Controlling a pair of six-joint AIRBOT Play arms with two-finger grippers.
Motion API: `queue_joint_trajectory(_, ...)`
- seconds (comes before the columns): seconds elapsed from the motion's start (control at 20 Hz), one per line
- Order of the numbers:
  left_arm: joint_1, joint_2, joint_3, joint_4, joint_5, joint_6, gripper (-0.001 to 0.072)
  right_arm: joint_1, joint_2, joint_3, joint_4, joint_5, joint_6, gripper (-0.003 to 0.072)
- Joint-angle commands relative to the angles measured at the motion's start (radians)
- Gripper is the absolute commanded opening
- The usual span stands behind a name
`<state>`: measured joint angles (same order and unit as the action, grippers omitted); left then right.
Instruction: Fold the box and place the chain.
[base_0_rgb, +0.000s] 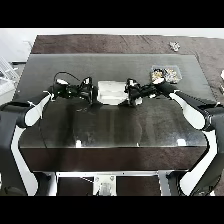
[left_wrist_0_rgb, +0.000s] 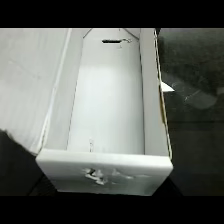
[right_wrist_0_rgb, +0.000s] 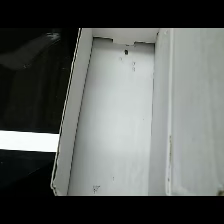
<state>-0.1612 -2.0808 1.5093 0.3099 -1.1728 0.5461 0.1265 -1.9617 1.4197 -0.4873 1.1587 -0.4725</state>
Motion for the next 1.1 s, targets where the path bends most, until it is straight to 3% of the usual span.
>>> queue_joint_trajectory(0.0, 0.000, 0.000, 0.000, 0.000, -0.055, -0.006, 0.0542, 0.001, 0.000, 0.000, 0.001, -0.002, 0.000, 0.0590)
queue_joint_trajectory(1.05, 0.000, 0.000, 0.000, 0.001, -0.020, -0.022, 0.0542, -0.018, 0.001, 0.000, 0.027, 0.021, 0.001, 0.0591)
